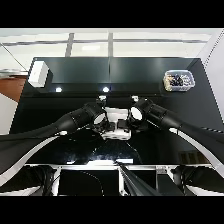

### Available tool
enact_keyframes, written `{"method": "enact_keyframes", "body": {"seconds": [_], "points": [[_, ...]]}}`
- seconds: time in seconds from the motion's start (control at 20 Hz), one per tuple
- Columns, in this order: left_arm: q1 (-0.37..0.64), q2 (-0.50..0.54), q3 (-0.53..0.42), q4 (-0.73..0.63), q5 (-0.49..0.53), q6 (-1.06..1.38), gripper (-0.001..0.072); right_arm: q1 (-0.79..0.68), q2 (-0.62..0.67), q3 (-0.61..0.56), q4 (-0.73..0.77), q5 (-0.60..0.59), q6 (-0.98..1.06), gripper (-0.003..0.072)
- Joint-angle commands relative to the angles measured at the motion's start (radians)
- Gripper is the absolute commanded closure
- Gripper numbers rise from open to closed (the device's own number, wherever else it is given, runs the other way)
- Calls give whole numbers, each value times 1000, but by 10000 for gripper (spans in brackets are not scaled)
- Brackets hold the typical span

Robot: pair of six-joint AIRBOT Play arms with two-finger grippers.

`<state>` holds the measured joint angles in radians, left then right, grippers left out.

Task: Fold the box and place the chain.

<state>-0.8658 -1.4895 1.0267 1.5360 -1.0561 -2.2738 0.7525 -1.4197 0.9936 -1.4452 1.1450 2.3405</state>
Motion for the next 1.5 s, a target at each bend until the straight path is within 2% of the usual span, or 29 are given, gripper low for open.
{"method": "enact_keyframes", "body": {"seconds": [0.0, 0.2, 0.45, 0.6, 0.7, 0.8, 0.9, 1.05, 1.15, 1.2, 1.3, 1.45], "points": [[0, 0, 1, 0, 0, -2, 678, -10, 4, 14, -7, 48, -52, 297], [0, 0, 1, 0, -1, -2, 678, -43, 40, 74, -8, 175, -240, 297], [0, 0, 1, -1, 0, -2, 678, -139, 198, 103, -4, 220, -368, 298], [0, 0, 1, 0, -1, 0, 678, -227, 318, 103, -68, 170, -441, 298], [0, 0, 1, -4, -2, -1, 678, -302, 376, 103, -172, 137, -479, 298], [0, 0, 1, -3, -4, -1, 678, -382, 394, 103, -348, 95, -509, 298], [0, 0, 1, -3, -3, -1, 678, -482, 389, 95, -460, -25, -508, 298], [0, 0, 1, -4, 4, -1, 678, -657, 335, 80, -457, -322, -508, 296], [0, 0, 1, -3, 4, -1, 678, -740, 251, 82, -437, -446, -503, -30], [0, 0, 1, -3, 5, -1, 678, -772, 195, 94, -410, -478, -504, -30], [0, 0, 1, -3, 5, -1, 678, -827, 35, 200, -351, -437, -504, -30], [0, 0, 1, -3, 5, -1, 678, -870, -198, 421, -241, -299, -560, -22]]}}
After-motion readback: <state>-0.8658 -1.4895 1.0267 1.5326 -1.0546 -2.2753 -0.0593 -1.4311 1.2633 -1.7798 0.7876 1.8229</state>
